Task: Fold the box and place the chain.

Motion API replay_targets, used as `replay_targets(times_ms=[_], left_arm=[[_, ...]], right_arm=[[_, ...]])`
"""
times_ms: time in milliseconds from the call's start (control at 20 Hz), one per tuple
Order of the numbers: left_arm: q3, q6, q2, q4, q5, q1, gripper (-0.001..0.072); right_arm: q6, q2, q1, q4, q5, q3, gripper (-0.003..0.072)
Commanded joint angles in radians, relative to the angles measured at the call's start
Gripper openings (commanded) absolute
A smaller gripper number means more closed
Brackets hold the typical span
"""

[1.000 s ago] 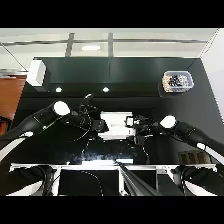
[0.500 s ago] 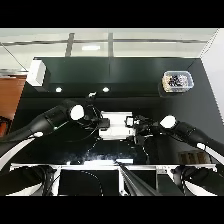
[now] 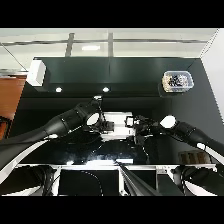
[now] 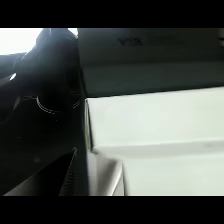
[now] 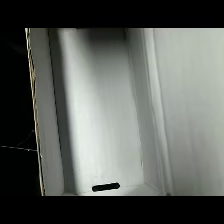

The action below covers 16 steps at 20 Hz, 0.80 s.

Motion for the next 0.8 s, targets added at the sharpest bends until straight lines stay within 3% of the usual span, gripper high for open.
replay_targets(times_ms=[0,50,100,450,500,550,600,750], left_arm=[[0.032,-0.046,-0.043,0.013,-0.025,-0.014,0.033],[0.045,-0.05,-0.052,0.015,-0.031,-0.014,0.026],[0.057,-0.061,-0.06,0.021,-0.041,-0.014,0.0235],[0.074,-0.089,-0.098,0.044,-0.084,-0.028,0.0223],[0.074,-0.095,-0.099,0.044,-0.087,-0.029,0.019],[0.075,-0.096,-0.098,0.044,-0.087,-0.029,0.0057],[0.077,-0.096,-0.098,0.044,-0.087,-0.029,0.0022],[0.092,-0.098,-0.098,0.044,-0.089,-0.029,0.0022]], right_arm=[[0.0,0.001,0.001,0.0,0.0,0.0,0.0133],[0.0,0.001,0.001,0.0,0.001,0.0,0.0132],[0.0,0.001,0.001,0.0,0.001,0.0,0.0132],[0.0,0.001,0.001,0.0,0.001,0.0,0.0132],[0.0,0.001,0.001,0.0,0.001,0.0,0.0132],[0.0,0.001,0.001,0.0,0.001,0.0,0.0132],[0.0,0.001,0.001,0.0,0.001,0.0,0.0132],[0.0,0.001,0.001,0.0,0.0,0.0,0.0133]])
